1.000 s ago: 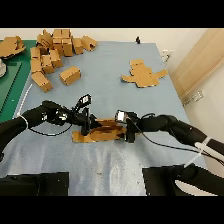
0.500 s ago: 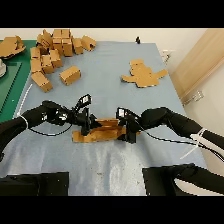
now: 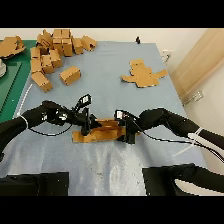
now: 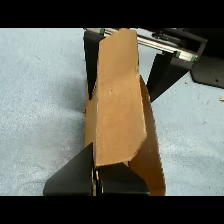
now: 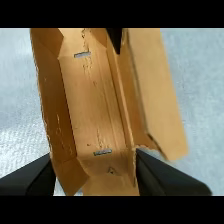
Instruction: Fold the box.
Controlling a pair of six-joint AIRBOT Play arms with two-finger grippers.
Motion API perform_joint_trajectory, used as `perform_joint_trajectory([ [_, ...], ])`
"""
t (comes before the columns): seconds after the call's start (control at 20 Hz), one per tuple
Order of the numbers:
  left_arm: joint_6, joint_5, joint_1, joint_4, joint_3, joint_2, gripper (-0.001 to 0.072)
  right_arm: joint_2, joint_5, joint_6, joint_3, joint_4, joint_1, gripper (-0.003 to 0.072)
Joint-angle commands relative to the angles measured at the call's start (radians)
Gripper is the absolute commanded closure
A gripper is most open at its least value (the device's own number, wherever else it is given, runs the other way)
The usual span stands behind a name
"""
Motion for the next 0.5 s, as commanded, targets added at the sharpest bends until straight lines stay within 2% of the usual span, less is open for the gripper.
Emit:
perform_joint_trajectory([
  [0.0,0.000,0.000,0.000,0.000,0.000,0.001,0.0698,-0.042,0.058,0.000,0.001,-0.046,0.034,-0.0034],
  [0.45,0.000,0.000,-0.001,0.000,0.000,0.001,0.0698,-0.068,0.096,0.000,0.014,-0.059,0.051,-0.0034],
])
